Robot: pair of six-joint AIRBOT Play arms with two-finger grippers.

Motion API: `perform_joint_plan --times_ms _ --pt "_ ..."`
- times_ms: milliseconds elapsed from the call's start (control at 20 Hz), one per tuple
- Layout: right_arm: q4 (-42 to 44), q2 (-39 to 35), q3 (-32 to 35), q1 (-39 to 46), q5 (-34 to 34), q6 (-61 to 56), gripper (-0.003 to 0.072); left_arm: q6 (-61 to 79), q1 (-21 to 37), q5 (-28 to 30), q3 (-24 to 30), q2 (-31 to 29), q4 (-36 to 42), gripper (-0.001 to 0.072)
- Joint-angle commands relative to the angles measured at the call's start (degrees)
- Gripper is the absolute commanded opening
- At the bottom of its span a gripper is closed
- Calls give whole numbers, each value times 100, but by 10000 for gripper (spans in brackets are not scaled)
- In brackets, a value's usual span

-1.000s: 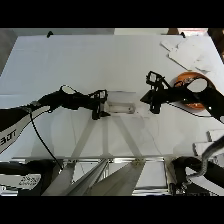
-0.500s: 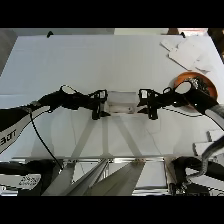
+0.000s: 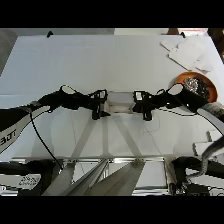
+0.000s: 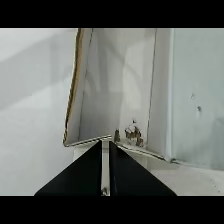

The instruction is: Fold the box and place the chain.

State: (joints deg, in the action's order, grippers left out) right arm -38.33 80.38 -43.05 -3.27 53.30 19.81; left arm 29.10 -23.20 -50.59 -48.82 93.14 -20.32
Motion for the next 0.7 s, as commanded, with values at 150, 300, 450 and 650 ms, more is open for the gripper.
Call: perform_joint_plan --times_ms 150,300,450,650 --pt "280 24 2 -11 -39 -46 323 2 -2 2 2 0 0 322" --pt "260 24 2 -11 -35 -50 334 2 -2 2 2 0 0 322" --pt "214 15 2 -2 153 -382 25 2 -2 2 2 0 0 322" --pt "-262 -289 2 175 619 -1279 10 2 -2 2 2 0 0 322"
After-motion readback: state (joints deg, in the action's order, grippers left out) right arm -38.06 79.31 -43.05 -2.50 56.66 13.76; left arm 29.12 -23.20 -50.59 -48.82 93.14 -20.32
